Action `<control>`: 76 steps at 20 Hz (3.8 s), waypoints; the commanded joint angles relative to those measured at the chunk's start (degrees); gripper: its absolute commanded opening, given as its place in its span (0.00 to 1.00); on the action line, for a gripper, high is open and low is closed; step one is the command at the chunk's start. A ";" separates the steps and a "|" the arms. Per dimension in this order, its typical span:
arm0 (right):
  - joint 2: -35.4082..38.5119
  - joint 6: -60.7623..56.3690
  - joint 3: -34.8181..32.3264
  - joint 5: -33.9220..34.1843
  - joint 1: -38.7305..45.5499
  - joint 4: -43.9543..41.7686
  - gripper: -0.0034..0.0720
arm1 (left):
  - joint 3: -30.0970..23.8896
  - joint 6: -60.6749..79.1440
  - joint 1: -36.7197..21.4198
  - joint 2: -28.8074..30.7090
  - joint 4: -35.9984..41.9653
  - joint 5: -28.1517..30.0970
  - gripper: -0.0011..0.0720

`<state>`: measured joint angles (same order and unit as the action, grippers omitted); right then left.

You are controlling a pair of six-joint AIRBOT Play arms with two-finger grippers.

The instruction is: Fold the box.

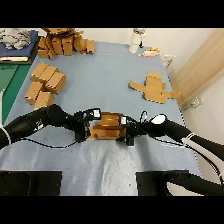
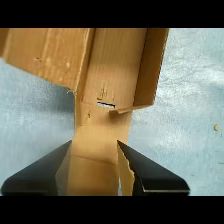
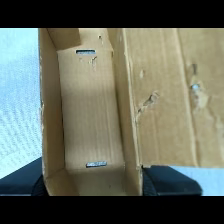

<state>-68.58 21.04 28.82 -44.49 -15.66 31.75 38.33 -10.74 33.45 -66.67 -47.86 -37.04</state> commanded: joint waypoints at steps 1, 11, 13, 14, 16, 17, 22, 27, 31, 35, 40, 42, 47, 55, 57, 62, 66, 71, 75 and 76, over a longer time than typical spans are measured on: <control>0.02 0.02 0.02 -0.04 -0.04 -0.02 0.83 | 0.72 3.45 1.84 -1.22 0.11 1.31 0.63; 0.02 0.02 0.02 -0.04 -0.04 -0.02 0.84 | 1.27 3.91 3.82 -1.62 0.48 3.10 0.25; 0.02 0.00 0.02 -0.04 -0.04 -0.02 0.84 | 1.27 3.98 4.39 -1.62 0.68 4.59 0.25; 0.02 0.00 0.02 -0.04 -0.04 -0.02 0.84 | 1.27 3.98 4.83 -1.62 0.72 4.76 0.25; 0.02 0.02 0.02 -0.04 -0.04 -0.02 0.84 | 1.27 4.02 6.01 -1.62 0.72 4.70 0.25; 0.02 0.02 0.02 -0.04 -0.04 -0.02 0.84 | 1.27 4.00 6.67 -1.62 0.72 4.74 0.25; 0.02 0.02 0.02 -0.04 -0.04 -0.02 0.84 | 1.27 4.07 7.65 -2.40 0.94 7.45 0.09; 0.02 0.02 0.02 -0.04 -0.04 -0.02 0.84 | 2.10 4.11 7.78 -4.22 2.97 7.61 0.09; 0.02 0.00 0.02 -0.04 -0.04 -0.02 0.84 | 2.62 4.09 8.33 -4.31 4.79 8.39 0.09; 0.02 0.00 0.02 -0.04 -0.04 -0.02 0.84 | 2.62 3.89 8.35 -4.31 5.46 8.35 0.58; 0.02 0.00 0.02 -0.04 -0.04 -0.02 0.83 | 2.62 3.89 8.35 -4.31 5.66 8.31 0.58; 0.02 0.00 0.02 -0.04 -0.04 -0.02 0.83 | 2.62 3.89 8.35 -4.31 5.68 8.33 0.58; 0.02 0.02 0.02 -0.04 -0.04 -0.02 0.84 | 2.67 -3.54 6.12 -2.67 -0.07 5.55 0.06; 0.02 0.02 0.02 -0.02 -0.04 -0.02 0.84 | 2.47 -49.46 -6.67 5.60 -25.42 -12.81 0.04; 0.02 0.02 0.02 -0.04 -0.04 -0.02 0.84 | 1.57 -59.63 -9.55 5.60 -25.40 -13.00 0.04; 0.02 0.02 0.02 -0.04 -0.04 -0.04 0.84 | 0.28 -69.13 -14.95 4.96 -18.62 -11.30 0.03; 0.02 0.02 0.02 -0.04 -0.04 -0.04 0.84 | -0.39 -64.00 -13.20 0.44 -5.40 -9.86 0.03; 0.02 0.02 0.02 -0.04 -0.04 -0.04 0.84 | -0.44 -63.30 -7.93 -3.56 2.45 -6.25 0.03; 0.02 0.00 0.02 -0.07 -0.04 -0.04 0.84 | -0.44 -62.14 -4.96 -3.74 5.90 -2.84 0.03; 0.02 0.02 0.02 -0.07 -0.04 -0.04 0.84 | -0.44 -62.14 -4.85 -3.76 5.92 -2.78 0.03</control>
<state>-68.58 21.06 28.84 -44.51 -15.70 31.73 37.91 -73.47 27.09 -70.00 -44.82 -41.76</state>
